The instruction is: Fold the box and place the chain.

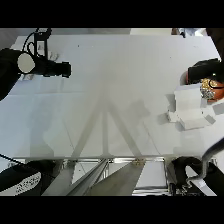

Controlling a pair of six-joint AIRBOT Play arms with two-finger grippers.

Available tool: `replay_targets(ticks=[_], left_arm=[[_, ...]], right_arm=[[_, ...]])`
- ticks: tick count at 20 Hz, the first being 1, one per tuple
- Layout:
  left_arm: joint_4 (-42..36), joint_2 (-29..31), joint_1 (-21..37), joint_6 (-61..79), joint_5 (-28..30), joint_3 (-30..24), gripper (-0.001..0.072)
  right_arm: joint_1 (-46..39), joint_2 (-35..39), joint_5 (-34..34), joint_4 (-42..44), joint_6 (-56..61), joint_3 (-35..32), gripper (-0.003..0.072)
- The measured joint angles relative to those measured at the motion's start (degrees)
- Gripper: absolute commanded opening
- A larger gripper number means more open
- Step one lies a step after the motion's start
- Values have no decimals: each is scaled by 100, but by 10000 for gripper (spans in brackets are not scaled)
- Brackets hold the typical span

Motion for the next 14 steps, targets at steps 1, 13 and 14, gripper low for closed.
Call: replay_targets(ticks=[1,13,14], left_arm=[[0,0,0,0,-2,0,581],[0,0,0,0,-2,0,581],[0,0,0,0,-2,0,581]], right_arm=[[0,0,0,0,0,0,83],[0,4,-424,315,52,0,83],[0,4,-511,378,72,0,83]])
